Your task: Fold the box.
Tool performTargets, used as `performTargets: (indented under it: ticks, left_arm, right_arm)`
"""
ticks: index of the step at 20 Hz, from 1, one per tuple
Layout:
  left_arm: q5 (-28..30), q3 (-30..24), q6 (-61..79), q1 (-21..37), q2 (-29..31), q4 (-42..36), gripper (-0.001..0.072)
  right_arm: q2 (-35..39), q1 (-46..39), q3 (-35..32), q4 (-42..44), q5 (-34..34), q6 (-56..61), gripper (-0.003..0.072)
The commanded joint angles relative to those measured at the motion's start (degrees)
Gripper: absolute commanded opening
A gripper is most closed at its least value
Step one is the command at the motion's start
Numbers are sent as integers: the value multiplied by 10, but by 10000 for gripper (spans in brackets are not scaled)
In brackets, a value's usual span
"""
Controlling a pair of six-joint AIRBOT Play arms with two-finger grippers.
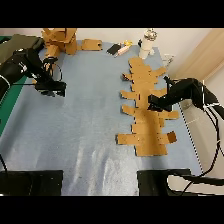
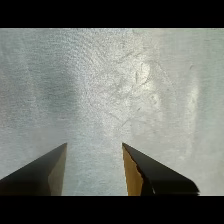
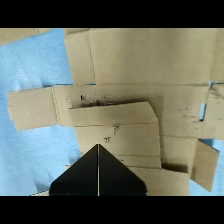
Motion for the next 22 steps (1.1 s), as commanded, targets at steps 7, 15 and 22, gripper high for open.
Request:
performTargets:
  ticks: [7,15,22]
  left_arm:
    - [1,1,0,0,0,0,521]
    - [42,0,0,-1,-1,-109,522]
    - [30,-1,33,-46,-7,-118,523]
  right_arm:
    - [0,0,0,0,13,0,6]
    - [0,-16,32,-65,-54,6,124]
    - [70,-109,9,-273,-261,-12,424]
